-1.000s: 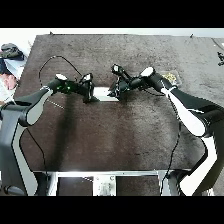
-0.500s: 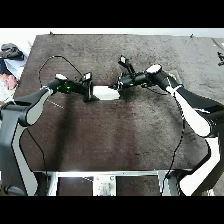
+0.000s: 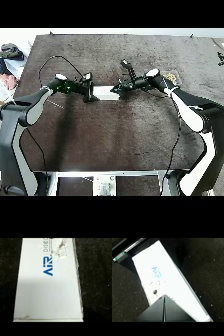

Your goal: Fold the box and place the chain.

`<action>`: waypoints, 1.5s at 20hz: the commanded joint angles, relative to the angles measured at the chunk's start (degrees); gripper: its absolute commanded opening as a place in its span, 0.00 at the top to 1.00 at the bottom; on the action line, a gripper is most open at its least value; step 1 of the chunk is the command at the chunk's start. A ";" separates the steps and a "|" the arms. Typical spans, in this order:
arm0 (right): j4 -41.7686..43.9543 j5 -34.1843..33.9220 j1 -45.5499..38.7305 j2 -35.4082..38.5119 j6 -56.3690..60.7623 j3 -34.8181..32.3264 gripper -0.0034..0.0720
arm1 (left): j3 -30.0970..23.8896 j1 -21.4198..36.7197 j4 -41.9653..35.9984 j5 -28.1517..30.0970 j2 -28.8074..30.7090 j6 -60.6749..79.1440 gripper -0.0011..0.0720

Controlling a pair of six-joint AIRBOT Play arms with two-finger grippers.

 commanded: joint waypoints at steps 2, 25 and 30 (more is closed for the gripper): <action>-5.03 -1.07 -0.11 0.11 3.58 -0.15 0.95 | 0.04 0.00 -0.02 -0.02 0.02 0.00 0.51; -6.08 -58.07 -1.70 77.68 9.03 -69.02 0.95 | 0.04 0.00 -0.04 -0.57 0.02 -0.02 0.51; -6.12 -60.17 -1.70 81.48 8.94 -73.46 0.95 | 0.09 0.00 -0.85 -1.29 0.31 -1.14 0.97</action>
